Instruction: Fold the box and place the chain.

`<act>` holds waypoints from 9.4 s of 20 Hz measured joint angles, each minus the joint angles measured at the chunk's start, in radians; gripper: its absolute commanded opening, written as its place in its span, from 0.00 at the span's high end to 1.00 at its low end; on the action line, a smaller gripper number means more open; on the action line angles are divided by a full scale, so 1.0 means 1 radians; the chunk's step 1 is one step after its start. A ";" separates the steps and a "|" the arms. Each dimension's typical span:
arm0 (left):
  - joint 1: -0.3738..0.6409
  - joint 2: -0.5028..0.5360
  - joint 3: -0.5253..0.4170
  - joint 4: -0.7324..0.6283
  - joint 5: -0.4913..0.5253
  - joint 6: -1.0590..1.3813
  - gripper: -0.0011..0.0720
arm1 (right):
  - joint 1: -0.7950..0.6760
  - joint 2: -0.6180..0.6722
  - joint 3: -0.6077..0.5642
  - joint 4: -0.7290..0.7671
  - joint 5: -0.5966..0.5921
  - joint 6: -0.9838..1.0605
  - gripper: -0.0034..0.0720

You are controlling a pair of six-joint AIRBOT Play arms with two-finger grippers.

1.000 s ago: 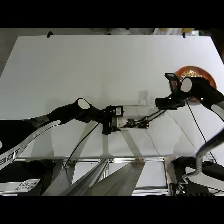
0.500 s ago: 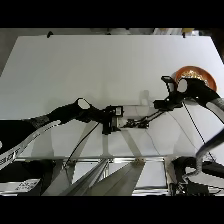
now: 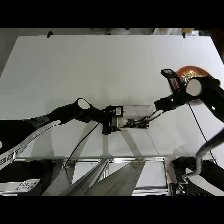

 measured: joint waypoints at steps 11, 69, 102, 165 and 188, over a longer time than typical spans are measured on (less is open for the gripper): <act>0.000 0.000 0.000 0.000 0.000 0.000 0.56 | 0.196 0.245 0.000 0.249 -0.027 -0.004 0.94; 0.000 0.000 0.000 0.000 0.000 0.000 0.56 | -0.167 -0.240 -0.021 0.160 -0.204 -0.044 0.94; 0.000 0.000 0.000 0.000 0.000 0.000 0.56 | 0.168 0.286 -0.119 0.360 -0.079 -0.066 0.63; 0.000 0.000 0.000 0.000 0.000 0.000 0.56 | 0.187 0.267 -0.110 0.533 -0.091 -0.139 0.94; 0.000 0.000 0.000 0.000 0.000 0.000 0.56 | -0.047 0.137 -0.095 0.267 0.140 -0.449 0.94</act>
